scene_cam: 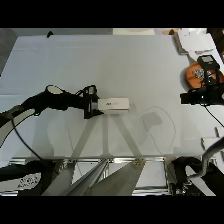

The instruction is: Fold the box and place the chain.

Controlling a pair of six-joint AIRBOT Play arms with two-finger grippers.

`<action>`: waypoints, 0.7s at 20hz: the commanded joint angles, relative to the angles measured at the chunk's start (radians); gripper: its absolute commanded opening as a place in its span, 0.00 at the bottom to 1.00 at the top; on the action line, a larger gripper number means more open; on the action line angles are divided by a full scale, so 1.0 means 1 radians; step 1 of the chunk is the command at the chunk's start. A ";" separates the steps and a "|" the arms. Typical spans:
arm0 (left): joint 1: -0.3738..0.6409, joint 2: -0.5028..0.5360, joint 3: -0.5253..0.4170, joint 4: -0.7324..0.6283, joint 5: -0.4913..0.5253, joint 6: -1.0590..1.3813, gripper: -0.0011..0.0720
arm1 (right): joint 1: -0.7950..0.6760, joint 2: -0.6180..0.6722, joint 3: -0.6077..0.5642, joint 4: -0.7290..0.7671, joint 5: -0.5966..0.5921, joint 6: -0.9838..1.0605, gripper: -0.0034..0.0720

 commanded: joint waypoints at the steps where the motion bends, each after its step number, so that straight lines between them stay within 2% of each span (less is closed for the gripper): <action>1: 0.000 0.149 0.000 0.094 0.056 -0.075 0.02 | -0.001 0.001 0.001 0.029 0.000 0.000 0.07; 5: 0.004 0.370 0.000 0.272 0.219 -0.209 0.03 | -0.001 0.001 0.001 0.049 -0.003 0.000 0.07; 9: 0.043 0.540 0.000 0.436 0.404 -0.508 0.03 | -0.001 0.001 0.001 0.048 -0.004 0.000 0.07; 11: 0.098 0.604 0.000 0.495 0.450 -0.666 0.02 | -0.001 0.001 0.001 0.048 -0.006 0.000 0.07; 14: 0.219 0.663 0.000 0.558 0.464 -0.909 0.02 | -0.001 0.001 0.001 0.048 -0.007 0.000 0.07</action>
